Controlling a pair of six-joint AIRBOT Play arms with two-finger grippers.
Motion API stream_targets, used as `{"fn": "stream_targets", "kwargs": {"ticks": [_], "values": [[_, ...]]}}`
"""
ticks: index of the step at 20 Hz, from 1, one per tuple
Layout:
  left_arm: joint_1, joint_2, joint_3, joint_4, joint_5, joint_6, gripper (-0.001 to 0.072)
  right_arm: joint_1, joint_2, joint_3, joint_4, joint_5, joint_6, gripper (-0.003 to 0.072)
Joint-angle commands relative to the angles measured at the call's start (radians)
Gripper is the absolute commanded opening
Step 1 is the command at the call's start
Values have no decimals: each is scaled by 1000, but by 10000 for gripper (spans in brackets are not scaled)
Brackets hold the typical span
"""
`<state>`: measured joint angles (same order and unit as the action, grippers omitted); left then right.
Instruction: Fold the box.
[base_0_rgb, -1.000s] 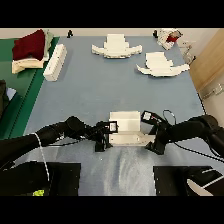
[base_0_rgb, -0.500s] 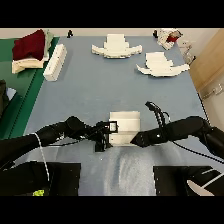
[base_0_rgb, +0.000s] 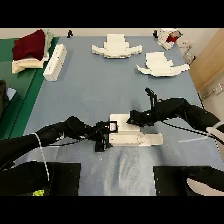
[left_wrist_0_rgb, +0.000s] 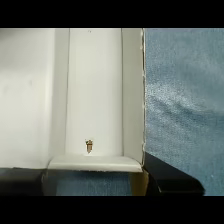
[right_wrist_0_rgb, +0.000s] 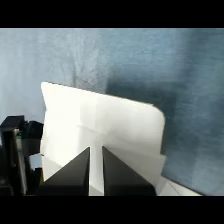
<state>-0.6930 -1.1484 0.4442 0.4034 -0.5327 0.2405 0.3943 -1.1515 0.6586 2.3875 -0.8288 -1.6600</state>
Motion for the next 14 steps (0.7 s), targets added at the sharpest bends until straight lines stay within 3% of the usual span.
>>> {"fn": "stream_targets", "kwargs": {"ticks": [1, 5, 8, 14], "values": [[1, 0, 1, 1, 0, 2, 468, -10, -115, 13, -5, 5, -55, 125], [1, 0, 1, 1, 0, 2, 468, -10, -122, 17, -6, -9, -99, 126], [1, 0, 1, 0, 0, 2, 468, -14, -73, 55, -29, -83, -162, 126], [1, 0, 1, 1, 0, 2, 468, -14, 147, 115, -278, -209, -166, 126]]}}
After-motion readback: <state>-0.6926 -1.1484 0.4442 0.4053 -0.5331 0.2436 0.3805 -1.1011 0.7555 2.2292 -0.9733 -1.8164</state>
